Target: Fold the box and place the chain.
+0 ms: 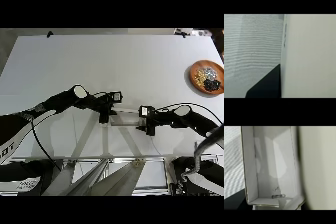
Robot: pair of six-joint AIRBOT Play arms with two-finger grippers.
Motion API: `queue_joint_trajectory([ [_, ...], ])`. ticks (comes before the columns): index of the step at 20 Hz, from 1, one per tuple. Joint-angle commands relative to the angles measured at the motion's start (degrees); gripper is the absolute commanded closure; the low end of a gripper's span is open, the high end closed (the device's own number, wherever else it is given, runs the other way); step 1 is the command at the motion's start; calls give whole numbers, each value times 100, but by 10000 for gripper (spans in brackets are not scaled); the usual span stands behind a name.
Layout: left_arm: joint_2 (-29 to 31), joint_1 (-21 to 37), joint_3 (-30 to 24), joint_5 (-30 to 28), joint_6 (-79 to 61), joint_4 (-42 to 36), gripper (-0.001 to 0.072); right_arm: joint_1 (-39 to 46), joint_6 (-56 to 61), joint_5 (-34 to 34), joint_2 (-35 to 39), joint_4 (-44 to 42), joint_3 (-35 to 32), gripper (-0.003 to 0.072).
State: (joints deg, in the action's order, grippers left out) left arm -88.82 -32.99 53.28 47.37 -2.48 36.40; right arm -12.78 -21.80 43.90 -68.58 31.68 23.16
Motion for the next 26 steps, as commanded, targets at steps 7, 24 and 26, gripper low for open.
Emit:
queue_joint_trajectory([
  [7,2,4,7,0,-2,9,696,-2,-118,26,-2,-7,0,267],
  [24,2,4,7,2,-2,9,696,-162,-98,24,-2,-92,0,201],
  [26,2,4,7,0,-2,9,696,-162,-98,26,-2,-101,0,200],
])
